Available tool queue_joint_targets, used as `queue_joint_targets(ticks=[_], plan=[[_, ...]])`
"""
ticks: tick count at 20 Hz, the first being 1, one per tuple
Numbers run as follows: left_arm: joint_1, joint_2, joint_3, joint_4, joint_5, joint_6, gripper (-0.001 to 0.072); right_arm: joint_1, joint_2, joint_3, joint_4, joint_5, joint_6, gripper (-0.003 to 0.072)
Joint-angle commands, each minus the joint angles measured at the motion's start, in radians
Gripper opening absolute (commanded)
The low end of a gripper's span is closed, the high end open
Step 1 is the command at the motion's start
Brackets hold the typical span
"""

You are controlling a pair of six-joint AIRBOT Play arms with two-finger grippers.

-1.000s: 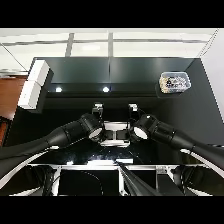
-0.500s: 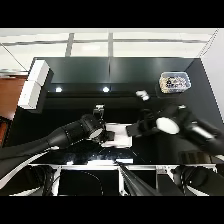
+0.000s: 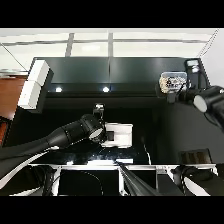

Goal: Fold the box and place the chain.

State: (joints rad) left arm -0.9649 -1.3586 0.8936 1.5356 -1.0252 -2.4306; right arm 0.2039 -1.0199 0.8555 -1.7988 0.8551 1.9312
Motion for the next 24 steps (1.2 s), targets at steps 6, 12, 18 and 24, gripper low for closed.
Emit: queue_joint_targets(ticks=[6,12,18,24], plan=[[0.0,0.0,0.0,0.0,-0.004,0.0,0.0029,-0.245,-0.52,0.498,0.194,0.044,-0.006,0.0638],[0.0,0.0,0.0,0.0,-0.001,0.0,0.0029,-0.27,-0.74,0.761,0.16,0.183,0.224,0.0636],[0.0,0.0,0.0,0.0,-0.001,0.0,0.003,-0.298,-0.835,0.808,0.12,0.207,0.286,0.0636],[0.0,0.0,0.0,0.0,-0.001,0.0,0.0029,-0.301,-0.885,0.808,0.143,0.167,0.305,0.0606]])
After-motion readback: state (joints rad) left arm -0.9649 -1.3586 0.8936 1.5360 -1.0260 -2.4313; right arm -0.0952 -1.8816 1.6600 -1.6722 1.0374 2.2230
